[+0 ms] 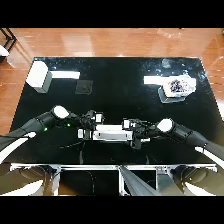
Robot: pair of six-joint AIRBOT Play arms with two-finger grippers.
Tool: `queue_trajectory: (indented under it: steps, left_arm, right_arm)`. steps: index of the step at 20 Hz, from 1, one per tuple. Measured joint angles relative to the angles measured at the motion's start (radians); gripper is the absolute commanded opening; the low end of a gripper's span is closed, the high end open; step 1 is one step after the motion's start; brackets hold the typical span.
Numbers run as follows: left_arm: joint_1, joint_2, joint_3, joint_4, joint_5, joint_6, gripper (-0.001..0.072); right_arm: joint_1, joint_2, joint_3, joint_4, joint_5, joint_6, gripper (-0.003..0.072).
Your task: Fold the box and place the chain.
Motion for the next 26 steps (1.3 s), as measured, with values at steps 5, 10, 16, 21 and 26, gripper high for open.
queue_trajectory:
  steps: [5, 10, 16, 21, 26]
  left_arm:
    - [0.0, 0.0, 0.0, 0.0, 0.0, 0.0, 0.0017]
    - [0.0, 0.0, 0.0, 0.0, 0.0, 0.0, 0.0017]
    - [0.0, 0.0, 0.0, 0.0, 0.0, 0.0, 0.0017]
    - [0.0, 0.0, 0.0, 0.0, 0.0, -0.001, 0.0017]
    - [0.0, 0.0, 0.0, 0.0, 0.0, -0.001, 0.0017]
  right_arm:
    - [0.0, 0.0, 0.0, -0.019, -0.001, 0.016, 0.0702]
    - [0.0, -0.001, 0.001, -0.032, -0.003, 0.023, 0.0702]
    - [0.0, -0.001, 0.0, -0.051, -0.03, 0.025, 0.0702]
    - [0.0, -0.001, 0.0, -0.055, -0.051, 0.032, 0.0702]
    - [-0.002, -0.001, 0.0, -0.056, -0.046, 0.037, 0.0702]
